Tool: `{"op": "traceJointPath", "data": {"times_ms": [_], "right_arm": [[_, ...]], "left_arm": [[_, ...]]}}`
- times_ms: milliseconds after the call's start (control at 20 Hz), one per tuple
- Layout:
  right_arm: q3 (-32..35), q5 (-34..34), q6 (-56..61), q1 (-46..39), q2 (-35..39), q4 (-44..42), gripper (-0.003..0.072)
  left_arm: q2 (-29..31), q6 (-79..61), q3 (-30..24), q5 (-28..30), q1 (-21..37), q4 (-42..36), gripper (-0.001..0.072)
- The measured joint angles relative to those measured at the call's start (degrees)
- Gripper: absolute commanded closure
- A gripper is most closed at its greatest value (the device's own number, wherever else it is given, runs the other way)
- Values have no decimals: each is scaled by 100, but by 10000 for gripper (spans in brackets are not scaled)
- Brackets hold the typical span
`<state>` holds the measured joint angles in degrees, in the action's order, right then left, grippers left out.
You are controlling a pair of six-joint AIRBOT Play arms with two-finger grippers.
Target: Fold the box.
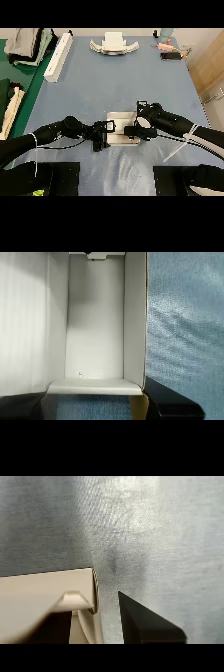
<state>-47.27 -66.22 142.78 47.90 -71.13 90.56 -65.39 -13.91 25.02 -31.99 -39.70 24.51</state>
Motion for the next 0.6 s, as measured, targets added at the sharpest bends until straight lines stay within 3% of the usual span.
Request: {"op": "traceJointPath", "data": {"times_ms": [150,350,600], "right_arm": [[0,-37,-46,0,57,-72,265],[0,-81,-74,2,81,-103,682],[-2,-192,-90,7,70,-50,677]], "left_arm": [[0,-2,0,0,0,-2,301],[0,-2,0,0,0,-7,302],[0,-9,2,-7,0,-7,301]]}}
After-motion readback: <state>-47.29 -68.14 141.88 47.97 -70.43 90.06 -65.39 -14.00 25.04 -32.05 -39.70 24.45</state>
